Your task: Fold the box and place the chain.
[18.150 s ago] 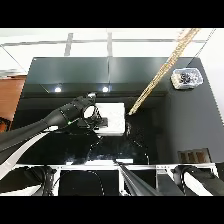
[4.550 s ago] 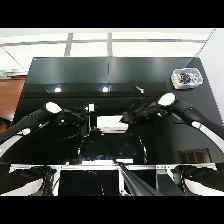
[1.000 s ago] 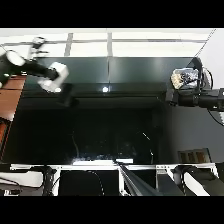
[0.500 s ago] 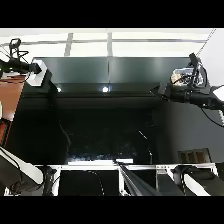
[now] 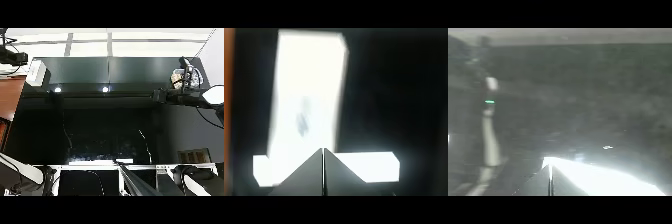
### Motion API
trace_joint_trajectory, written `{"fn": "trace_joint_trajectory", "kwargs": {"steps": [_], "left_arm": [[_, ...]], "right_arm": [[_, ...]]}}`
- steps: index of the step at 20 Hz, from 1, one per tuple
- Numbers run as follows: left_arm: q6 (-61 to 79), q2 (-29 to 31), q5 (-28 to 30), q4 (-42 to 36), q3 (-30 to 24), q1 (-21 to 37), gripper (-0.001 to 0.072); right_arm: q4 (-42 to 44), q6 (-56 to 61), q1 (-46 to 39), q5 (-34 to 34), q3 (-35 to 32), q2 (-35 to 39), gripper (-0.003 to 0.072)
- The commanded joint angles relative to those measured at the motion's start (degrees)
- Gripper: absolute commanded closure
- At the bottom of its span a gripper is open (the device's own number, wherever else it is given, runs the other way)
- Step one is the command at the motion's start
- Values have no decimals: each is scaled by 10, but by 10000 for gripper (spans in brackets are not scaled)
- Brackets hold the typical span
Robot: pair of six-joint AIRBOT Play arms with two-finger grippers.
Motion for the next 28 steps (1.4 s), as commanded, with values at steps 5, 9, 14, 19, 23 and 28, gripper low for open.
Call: {"fn": "trace_joint_trajectory", "kwargs": {"steps": [5, 9, 14, 19, 23, 28], "left_arm": [[-17, 370, 179, -131, -428, -87, 684], [-17, 607, 315, -131, -739, -133, 683], [-17, 744, 348, -77, -852, -133, 682], [-17, 759, 349, -78, -852, -134, 681], [-17, 759, 349, -78, -852, -134, 682], [-17, 759, 349, -78, -852, -134, 681]], "right_arm": [[-153, 2, 24, -134, -59, -48, 675], [-146, 2, 24, -122, -70, -50, 674], [-146, 2, 24, -122, -70, -50, 674], [-147, 2, 24, -122, -70, -50, 674], [-146, 2, 24, -122, -70, -50, 674], [-146, 1, 24, -122, -70, -50, 674]]}}
